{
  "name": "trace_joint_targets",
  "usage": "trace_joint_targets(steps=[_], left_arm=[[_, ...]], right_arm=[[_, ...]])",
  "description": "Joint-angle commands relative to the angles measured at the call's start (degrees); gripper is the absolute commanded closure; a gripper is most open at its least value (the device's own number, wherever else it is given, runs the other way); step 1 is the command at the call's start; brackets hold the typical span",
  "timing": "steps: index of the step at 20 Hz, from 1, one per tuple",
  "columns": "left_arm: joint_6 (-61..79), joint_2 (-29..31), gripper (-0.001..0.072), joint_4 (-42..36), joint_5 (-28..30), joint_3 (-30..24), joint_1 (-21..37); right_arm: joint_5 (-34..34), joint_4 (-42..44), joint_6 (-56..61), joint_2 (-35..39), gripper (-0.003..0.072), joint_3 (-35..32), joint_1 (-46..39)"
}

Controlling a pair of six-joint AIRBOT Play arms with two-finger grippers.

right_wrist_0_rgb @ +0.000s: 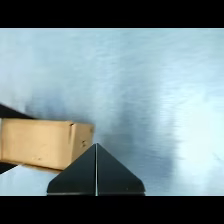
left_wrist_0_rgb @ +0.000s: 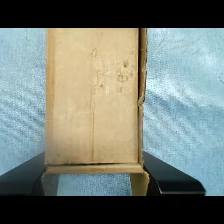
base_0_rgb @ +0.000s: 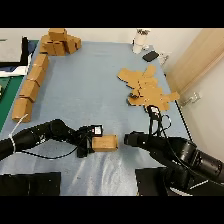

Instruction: Fold the box.

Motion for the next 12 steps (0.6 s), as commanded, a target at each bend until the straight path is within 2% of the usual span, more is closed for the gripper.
trace_joint_targets(steps=[1,12], left_arm=[[0.0,0.0,0.0307,0.0,0.0,0.0,0.0],[-0.1,0.1,0.0307,-3.0,0.7,0.0,0.2]], right_arm=[[-5.3,-2.9,4.2,0.3,0.0681,1.0,-1.6],[-5.3,-6.0,12.9,0.3,0.0681,1.0,-1.6]])
